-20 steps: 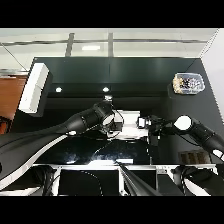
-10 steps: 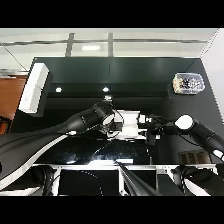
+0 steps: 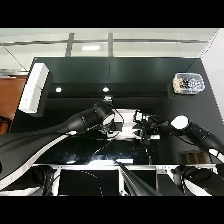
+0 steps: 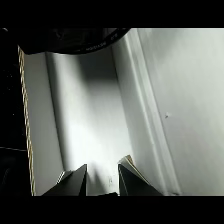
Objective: Fold the box and place the chain.
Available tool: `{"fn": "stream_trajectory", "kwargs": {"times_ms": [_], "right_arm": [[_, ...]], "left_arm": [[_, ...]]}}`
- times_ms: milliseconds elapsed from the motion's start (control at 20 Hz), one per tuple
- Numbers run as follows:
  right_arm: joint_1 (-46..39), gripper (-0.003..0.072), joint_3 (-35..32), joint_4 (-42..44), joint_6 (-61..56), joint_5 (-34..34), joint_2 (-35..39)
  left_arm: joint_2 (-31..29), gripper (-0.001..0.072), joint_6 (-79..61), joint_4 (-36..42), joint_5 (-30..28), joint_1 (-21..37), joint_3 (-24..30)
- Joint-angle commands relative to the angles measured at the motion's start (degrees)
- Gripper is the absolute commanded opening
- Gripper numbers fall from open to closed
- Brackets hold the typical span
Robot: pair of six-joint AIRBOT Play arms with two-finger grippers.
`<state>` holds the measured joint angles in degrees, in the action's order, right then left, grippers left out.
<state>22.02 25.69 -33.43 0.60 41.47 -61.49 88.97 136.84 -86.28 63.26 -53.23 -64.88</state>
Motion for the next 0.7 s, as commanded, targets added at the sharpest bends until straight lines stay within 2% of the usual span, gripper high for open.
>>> {"fn": "stream_trajectory", "kwargs": {"times_ms": [0, 50, 100, 150, 200, 250, 300, 350, 400, 450, 550, 650], "right_arm": [[0.2, 0.0236, 0.0, 0.5, 0.0, -0.6, -0.6], [0.2, 0.0337, 0.0, 0.6, -0.2, -0.7, -0.6], [0.2, 0.0359, 0.0, 0.5, -0.2, -0.6, -0.6], [0.2, 0.0344, 0.0, 0.4, -0.2, -0.6, -0.6], [0.2, 0.0183, 0.0, 0.4, -0.2, -0.6, -0.6], [0.2, 0.0152, 0.0, 0.4, -0.2, -0.5, -0.6], [0.2, 0.0192, 0.0, 0.5, -0.2, -0.6, -0.6], [0.2, 0.0439, 0.0, 0.4, -0.2, -0.6, -0.6], [0.2, 0.0399, 0.0, 0.2, -0.2, -0.6, -0.6], [0.2, 0.0122, 0.0, 0.2, -0.2, -0.6, -0.6], [0.1, 0.0025, 0.0, 0.2, -1.6, -0.6, -0.3], [-2.4, 0.0014, 0.7, -3.4, -16.0, -0.2, 2.2]], "left_arm": [[0.0, 0.003, -0.1, 0.0, 0.1, 0.0, 0.0], [0.0, 0.0029, -0.1, 0.0, 0.1, 0.0, 0.0], [0.0, 0.0029, -0.1, 0.0, 0.1, 0.0, 0.0], [0.0, 0.003, -0.1, 0.0, 0.1, 0.0, 0.0], [0.0, 0.0029, -0.1, 0.0, 0.1, 0.0, 0.0], [0.0, 0.0029, -0.1, 0.0, 0.1, 0.0, 0.0], [0.0, 0.003, -0.1, 0.0, 0.2, 0.0, 0.0], [0.0, 0.003, -0.1, 0.0, 0.2, 0.0, 0.0], [0.0, 0.0029, -0.1, 0.0, 0.2, 0.0, 0.0], [0.0, 0.003, -0.1, 0.0, 0.2, 0.0, 0.0], [0.0, 0.0029, -0.1, 0.0, 0.3, 0.0, 0.0], [0.0, 0.0029, -0.1, 0.0, 0.3, 0.0, 0.0]]}}
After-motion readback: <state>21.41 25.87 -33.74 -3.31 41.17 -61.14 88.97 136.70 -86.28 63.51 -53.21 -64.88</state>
